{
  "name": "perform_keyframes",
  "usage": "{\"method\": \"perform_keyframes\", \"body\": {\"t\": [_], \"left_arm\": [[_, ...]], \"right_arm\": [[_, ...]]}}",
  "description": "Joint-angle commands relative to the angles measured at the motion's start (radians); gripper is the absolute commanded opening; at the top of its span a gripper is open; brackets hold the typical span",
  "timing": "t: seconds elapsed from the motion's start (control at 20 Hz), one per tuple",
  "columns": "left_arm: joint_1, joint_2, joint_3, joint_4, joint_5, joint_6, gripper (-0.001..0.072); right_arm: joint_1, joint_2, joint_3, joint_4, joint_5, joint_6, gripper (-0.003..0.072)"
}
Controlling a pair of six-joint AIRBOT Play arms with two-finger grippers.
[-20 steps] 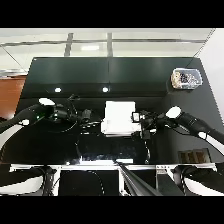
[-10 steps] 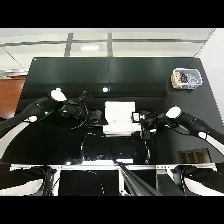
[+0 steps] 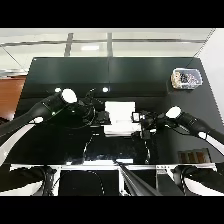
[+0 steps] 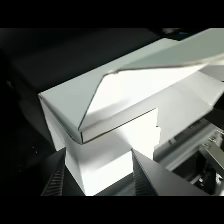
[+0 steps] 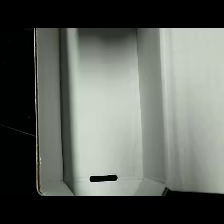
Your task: Fold the box and place the chain.
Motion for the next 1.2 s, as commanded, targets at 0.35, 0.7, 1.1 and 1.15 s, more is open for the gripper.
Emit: {"method": "perform_keyframes", "body": {"t": [0.35,0.7,1.1,1.15], "left_arm": [[-0.107,-0.001,0.034,0.238,0.030,-0.280,0.0480],[-0.169,-0.002,0.035,0.388,0.029,-0.434,0.0479],[-0.180,-0.003,0.079,0.380,0.023,-0.443,0.0399],[-0.185,-0.006,0.088,0.383,0.018,-0.444,0.0399]], "right_arm": [[0.001,0.000,0.001,0.001,-0.001,0.000,0.0323],[0.001,0.000,0.001,0.000,0.000,0.000,0.0323],[0.001,0.000,0.001,0.001,0.000,0.000,0.0323],[0.001,0.000,0.001,0.000,0.000,0.000,0.0323]]}}
